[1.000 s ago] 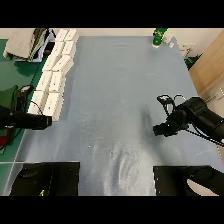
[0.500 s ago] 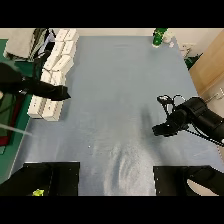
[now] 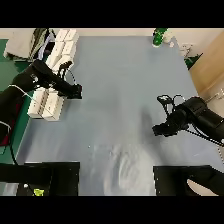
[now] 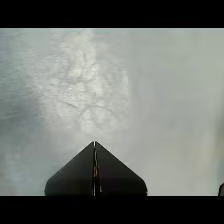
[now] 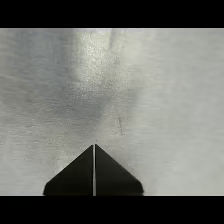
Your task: Fold the box.
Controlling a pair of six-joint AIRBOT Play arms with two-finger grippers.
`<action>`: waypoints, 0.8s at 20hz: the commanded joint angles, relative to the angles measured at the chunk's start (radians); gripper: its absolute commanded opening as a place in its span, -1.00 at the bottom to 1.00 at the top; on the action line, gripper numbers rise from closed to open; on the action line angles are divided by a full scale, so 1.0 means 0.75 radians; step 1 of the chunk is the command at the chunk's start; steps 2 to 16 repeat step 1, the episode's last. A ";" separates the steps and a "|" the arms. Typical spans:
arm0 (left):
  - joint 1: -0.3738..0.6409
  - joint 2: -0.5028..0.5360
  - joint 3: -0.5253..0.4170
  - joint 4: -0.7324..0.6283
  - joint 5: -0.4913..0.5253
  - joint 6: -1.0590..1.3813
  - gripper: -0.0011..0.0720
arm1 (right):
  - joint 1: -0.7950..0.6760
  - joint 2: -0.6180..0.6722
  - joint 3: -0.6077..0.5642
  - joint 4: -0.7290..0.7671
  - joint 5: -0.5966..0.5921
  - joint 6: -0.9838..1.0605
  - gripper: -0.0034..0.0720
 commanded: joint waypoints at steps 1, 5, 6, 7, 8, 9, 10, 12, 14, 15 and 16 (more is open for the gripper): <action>-0.004 -0.075 0.011 -0.002 0.002 0.001 -0.94 | 0.001 -0.001 0.001 0.002 0.000 0.000 -0.85; -0.004 -0.075 0.011 -0.002 0.002 0.001 -0.94 | 0.001 -0.001 0.001 0.002 0.000 0.000 -0.85; -0.004 -0.075 0.011 -0.002 0.002 0.001 -0.94 | 0.001 -0.001 0.001 0.002 0.000 0.000 -0.85; -0.004 -0.075 0.011 -0.002 0.002 0.001 -0.94 | 0.001 -0.001 0.001 0.002 0.000 0.000 -0.85; -0.004 -0.075 0.011 -0.002 0.002 0.001 -0.94 | 0.001 -0.001 0.001 0.002 0.000 0.000 -0.85; -0.004 -0.075 0.011 -0.002 0.002 0.001 -0.94 | 0.001 -0.001 0.001 0.002 0.000 0.000 -0.85; -0.004 -0.075 0.011 -0.002 0.002 0.001 -0.94 | 0.001 -0.001 0.001 0.002 0.000 0.000 -0.85; -0.004 -0.075 0.011 -0.002 0.002 0.001 -0.94 | 0.001 -0.001 0.001 0.002 0.000 0.000 -0.85; -0.004 -0.075 0.011 -0.002 0.002 0.001 -0.94 | 0.001 -0.001 0.001 0.002 0.000 0.000 -0.85; -0.004 -0.075 0.011 -0.002 0.002 0.001 -0.94 | 0.001 -0.001 0.001 0.002 0.000 0.000 -0.85; -0.004 -0.075 0.011 -0.002 0.002 0.001 -0.94 | 0.001 -0.001 0.001 0.002 0.000 0.000 -0.85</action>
